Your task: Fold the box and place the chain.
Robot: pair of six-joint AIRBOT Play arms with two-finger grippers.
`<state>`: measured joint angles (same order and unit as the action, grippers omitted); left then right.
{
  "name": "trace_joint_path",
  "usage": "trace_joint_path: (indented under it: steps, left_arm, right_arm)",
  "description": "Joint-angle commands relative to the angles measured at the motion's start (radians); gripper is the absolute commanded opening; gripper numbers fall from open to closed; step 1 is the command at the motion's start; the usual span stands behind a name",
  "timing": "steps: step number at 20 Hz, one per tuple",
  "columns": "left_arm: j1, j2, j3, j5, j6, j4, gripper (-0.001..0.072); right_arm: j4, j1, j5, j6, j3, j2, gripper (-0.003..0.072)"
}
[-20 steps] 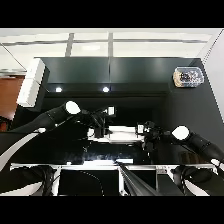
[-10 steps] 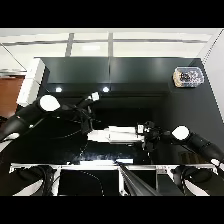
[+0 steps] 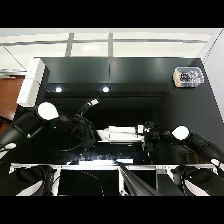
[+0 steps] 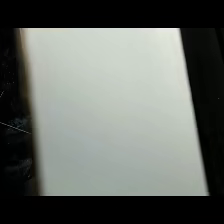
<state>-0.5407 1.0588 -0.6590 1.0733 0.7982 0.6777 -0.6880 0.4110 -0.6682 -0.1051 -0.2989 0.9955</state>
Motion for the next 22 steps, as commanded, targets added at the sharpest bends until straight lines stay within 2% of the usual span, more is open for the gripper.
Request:
trace_joint_path:
  steps: [1,3,5,8,10,13,15,19,22]
  left_arm:
    - [-0.105,0.009,0.051,-0.308,-0.011,-0.219,0.0025]
    - [-0.155,0.012,0.051,-0.496,-0.1,-0.309,0.0026]
    - [-0.183,0.012,0.052,-0.665,-0.148,-0.333,0.0026]
    - [-0.187,0.042,0.052,-0.794,-0.172,-0.313,0.0026]
    - [-0.19,0.093,0.051,-0.782,-0.172,-0.285,0.0026]
    - [-0.204,0.187,0.051,-0.687,-0.171,-0.216,0.0026]
    - [-0.215,0.208,0.051,-0.68,-0.171,-0.158,0.0025]
    - [-0.172,0.181,0.026,-0.679,-0.171,-0.095,0.0025]
    - [-0.089,0.074,0.021,-0.596,-0.161,0.021,0.0025]
  right_arm:
    - [0.001,0.0,0.0,0.0,0.0,0.0,0.047]
    - [0.001,0.0,0.0,0.0,0.0,0.0,0.047]
    - [0.001,0.0,0.0,0.0,0.0,0.0,0.047]
    - [0.001,0.0,0.0,0.0,0.0,0.0,0.047]
    - [0.001,0.0,0.0,0.0,0.0,0.0,0.0469]
    - [0.001,0.0,0.0,0.0,0.0,0.0,0.047]
    - [0.001,0.0,0.0,0.0,0.0,0.0,0.047]
    - [0.001,0.0,0.0,0.0,0.0,0.0,0.047]
    - [0.001,0.0,0.0,0.0,0.0,0.0,0.047]
